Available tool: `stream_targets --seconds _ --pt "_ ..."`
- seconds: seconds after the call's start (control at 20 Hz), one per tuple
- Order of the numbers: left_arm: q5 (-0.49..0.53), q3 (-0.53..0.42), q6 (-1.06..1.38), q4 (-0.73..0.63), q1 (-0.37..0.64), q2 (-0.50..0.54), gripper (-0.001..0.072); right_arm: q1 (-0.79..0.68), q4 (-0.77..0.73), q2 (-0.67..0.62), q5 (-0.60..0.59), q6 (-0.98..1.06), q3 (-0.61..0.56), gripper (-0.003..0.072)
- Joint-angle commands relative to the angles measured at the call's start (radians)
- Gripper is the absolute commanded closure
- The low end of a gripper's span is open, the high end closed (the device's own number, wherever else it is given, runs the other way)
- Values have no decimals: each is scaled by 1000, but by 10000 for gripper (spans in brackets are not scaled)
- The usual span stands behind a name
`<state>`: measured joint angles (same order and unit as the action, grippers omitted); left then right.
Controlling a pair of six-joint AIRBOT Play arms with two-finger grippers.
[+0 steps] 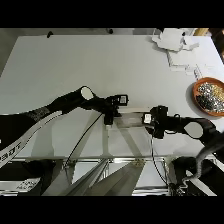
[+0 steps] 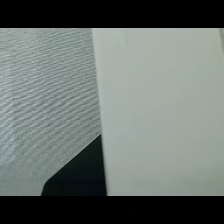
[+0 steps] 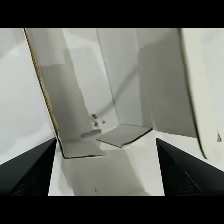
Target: Fold the box and place the chain.
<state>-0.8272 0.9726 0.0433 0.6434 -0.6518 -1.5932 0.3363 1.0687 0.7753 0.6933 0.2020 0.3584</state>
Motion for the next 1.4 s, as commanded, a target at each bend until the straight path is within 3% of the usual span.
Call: stream_targets --seconds 0.0,0.4,0.65,1.2,1.35 --pt "0 0 1 0 0 0 699 -90 -187 50 35 -192 12 9" --pt "0 0 1 0 0 0 699 -251 -375 212 138 -528 12 9" --pt "0 -1 1 0 0 0 699 -252 -502 314 166 -680 12 9" --pt "0 0 1 0 0 0 699 -225 -501 394 174 -655 9 62" --pt "1 -1 1 0 0 0 699 -225 -497 420 168 -655 9 162"
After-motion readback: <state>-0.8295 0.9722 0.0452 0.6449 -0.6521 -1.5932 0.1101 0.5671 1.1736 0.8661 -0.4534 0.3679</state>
